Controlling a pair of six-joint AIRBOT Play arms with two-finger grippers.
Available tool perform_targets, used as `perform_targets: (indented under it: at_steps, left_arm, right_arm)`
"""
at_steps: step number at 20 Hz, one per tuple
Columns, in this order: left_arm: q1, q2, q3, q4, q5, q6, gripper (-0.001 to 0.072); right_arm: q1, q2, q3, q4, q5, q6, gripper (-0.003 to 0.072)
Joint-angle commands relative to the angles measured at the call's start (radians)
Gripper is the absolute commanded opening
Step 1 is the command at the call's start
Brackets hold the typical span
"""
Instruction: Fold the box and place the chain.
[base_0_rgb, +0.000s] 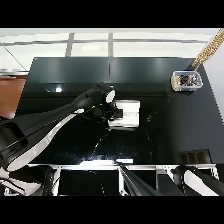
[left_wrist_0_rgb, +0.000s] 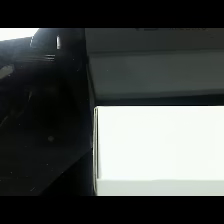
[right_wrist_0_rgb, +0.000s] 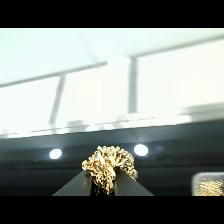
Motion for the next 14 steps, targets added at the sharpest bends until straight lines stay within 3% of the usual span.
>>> perform_targets:
  at_steps: [1, 4, 8, 14]
  left_arm:
    - [0.0, 0.0, 0.0, 0.0, 0.0, 0.0, 0.0028]
    - [0.0, 0.0, 0.0, 0.0, 0.0, 0.0, 0.0028]
    - [0.0, 0.0, 0.0, 0.0, 0.0, 0.0, 0.0028]
    - [0.0, 0.0, 0.0, 0.0, 0.0, 0.0, 0.0028]
  right_arm:
    - [0.0, 0.055, 0.0, 0.135, 0.119, -0.081, 0.0008]
    - [0.016, 0.062, -0.023, 0.163, 0.294, -0.144, 0.0008]
    - [0.11, 0.087, -0.216, 0.205, 0.38, -0.237, 0.0009]
    - [0.251, 0.087, -0.578, 0.313, 0.277, -0.286, 0.0009]
